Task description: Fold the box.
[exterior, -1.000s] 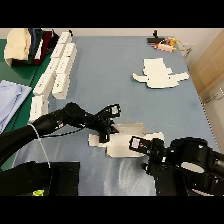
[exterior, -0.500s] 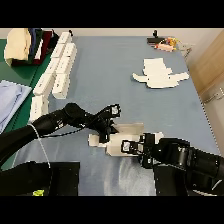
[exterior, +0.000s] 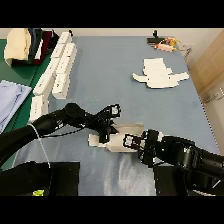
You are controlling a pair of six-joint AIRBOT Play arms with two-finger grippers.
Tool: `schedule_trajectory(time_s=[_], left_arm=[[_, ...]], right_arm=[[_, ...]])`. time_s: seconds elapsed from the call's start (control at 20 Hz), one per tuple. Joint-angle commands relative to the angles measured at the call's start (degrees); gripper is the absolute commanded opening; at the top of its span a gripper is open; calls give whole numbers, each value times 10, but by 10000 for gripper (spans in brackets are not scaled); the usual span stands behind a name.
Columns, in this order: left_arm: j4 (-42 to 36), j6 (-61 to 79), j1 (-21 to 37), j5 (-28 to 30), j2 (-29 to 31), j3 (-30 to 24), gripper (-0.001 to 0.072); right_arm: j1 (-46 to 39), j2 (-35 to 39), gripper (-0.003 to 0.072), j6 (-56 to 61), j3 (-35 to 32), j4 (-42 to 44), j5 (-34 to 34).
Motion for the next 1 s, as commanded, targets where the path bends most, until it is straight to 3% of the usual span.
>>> schedule_trajectory(time_s=[0.0,0.95], left_arm=[[0,0,0,0,0,0,16],[0,0,0,0,0,0,16]], right_arm=[[1,3,655,5,1,5,13],[0,28,657,-7,1,2,40]])
